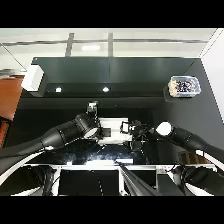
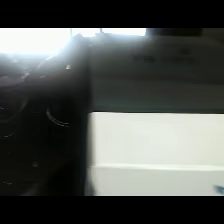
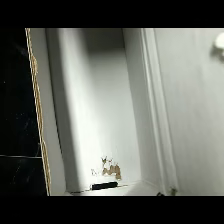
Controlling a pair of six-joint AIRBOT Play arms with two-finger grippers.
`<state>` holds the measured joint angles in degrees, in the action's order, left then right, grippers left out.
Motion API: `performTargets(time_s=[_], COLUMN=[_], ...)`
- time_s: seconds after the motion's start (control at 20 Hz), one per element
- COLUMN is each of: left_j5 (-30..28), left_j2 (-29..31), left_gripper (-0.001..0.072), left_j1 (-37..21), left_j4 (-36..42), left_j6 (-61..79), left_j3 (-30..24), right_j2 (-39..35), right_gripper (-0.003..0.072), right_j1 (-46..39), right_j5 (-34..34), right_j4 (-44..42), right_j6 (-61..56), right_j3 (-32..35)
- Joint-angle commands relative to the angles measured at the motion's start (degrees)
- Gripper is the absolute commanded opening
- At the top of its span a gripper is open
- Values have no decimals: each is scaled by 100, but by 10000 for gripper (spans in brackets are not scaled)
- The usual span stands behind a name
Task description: Fold the box and place the chain.
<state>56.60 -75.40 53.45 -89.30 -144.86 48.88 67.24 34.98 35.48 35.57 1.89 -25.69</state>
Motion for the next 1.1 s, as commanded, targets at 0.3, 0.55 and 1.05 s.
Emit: performTargets(time_s=[0.3,0.55,1.05], left_j5=[249,240,83], left_j2=[-2,-120,-142], left_gripper=[303,301,26], left_j1=[-133,-131,-133], left_j4=[-22,125,175], left_j6=[0,2,72], left_j3=[164,162,162], right_j2=[4,4,4], right_gripper=[413,413,414], right_j1=[2,2,2], right_j5=[4,4,4], right_j4=[0,0,-17], right_j6=[0,0,-2], right_j3=[2,2,2])
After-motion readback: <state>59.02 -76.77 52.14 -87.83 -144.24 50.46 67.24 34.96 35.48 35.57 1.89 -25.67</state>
